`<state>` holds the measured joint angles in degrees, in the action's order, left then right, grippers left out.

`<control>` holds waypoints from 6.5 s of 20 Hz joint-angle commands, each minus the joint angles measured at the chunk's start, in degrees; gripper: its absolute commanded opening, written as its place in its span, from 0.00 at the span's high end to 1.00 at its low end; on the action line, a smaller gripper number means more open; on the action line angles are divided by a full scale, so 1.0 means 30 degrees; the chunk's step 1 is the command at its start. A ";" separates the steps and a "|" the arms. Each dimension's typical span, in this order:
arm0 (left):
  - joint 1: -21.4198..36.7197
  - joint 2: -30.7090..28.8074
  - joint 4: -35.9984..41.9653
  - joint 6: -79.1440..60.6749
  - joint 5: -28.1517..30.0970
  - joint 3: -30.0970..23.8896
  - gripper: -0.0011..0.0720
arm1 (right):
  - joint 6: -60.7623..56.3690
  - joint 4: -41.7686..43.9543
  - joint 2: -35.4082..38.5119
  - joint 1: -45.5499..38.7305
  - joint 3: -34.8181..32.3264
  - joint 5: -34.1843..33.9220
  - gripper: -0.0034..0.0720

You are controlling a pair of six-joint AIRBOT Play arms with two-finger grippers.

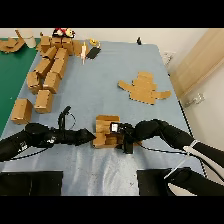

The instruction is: Fold the box.

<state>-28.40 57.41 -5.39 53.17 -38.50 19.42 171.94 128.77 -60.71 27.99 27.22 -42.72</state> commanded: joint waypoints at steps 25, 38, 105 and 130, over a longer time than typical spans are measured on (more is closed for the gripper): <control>-0.9282 0.3067 -2.3329 2.2309 -0.0197 0.7817 0.48 | 0.0000 0.0007 -0.0015 -0.0007 -0.0015 0.0000 0.23; -0.9595 0.6448 -2.5281 2.4305 -0.5472 1.2007 0.48 | -0.0007 0.0007 -0.0015 -0.0007 -0.0015 0.0000 0.23; -0.5340 -0.2040 -1.7675 0.8123 -0.4029 0.5027 0.97 | -0.0007 0.0007 -0.0015 -0.0007 -0.0015 0.0000 0.23; -0.2208 0.1668 -1.0579 -1.5752 -0.0648 0.3934 0.04 | 0.0000 0.0007 -0.0015 -0.0007 -0.0015 0.0000 0.23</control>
<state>-34.92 61.76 -34.92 8.08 -41.58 31.24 171.94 128.77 -60.71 27.99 27.20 -42.72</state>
